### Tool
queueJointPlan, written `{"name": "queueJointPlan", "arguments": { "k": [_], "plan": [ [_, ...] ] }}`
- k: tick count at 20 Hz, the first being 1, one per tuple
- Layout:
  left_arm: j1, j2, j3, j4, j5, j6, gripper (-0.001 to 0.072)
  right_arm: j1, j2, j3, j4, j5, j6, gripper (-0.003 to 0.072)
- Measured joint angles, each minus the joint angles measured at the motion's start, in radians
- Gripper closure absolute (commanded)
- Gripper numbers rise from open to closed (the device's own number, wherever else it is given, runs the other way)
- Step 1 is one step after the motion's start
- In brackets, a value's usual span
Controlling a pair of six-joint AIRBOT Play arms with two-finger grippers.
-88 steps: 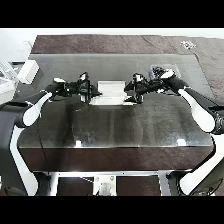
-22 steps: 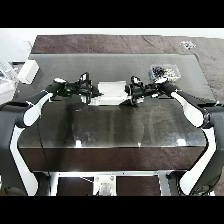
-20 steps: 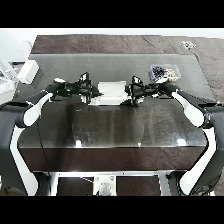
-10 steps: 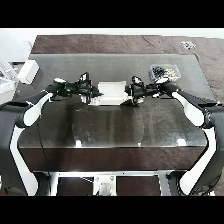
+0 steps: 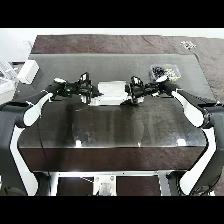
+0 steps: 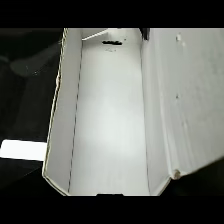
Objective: Fold the box and place the chain.
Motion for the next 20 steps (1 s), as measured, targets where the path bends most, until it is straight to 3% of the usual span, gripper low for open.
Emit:
{"name": "queueJointPlan", "arguments": {
  "k": [11,13,20],
  "plan": [
    [0.0,0.0,0.0,0.001,-0.001,0.0,0.0688,0.017,-0.004,0.007,-0.049,0.002,0.023,0.0044],
    [0.0,0.0,0.0,0.001,-0.002,0.0,0.0688,0.018,-0.005,0.007,-0.05,0.002,0.024,0.0104],
    [0.0,0.0,0.0,0.001,-0.002,0.0,0.0688,0.018,-0.005,0.008,-0.05,0.003,0.025,0.0104]
  ]
}}
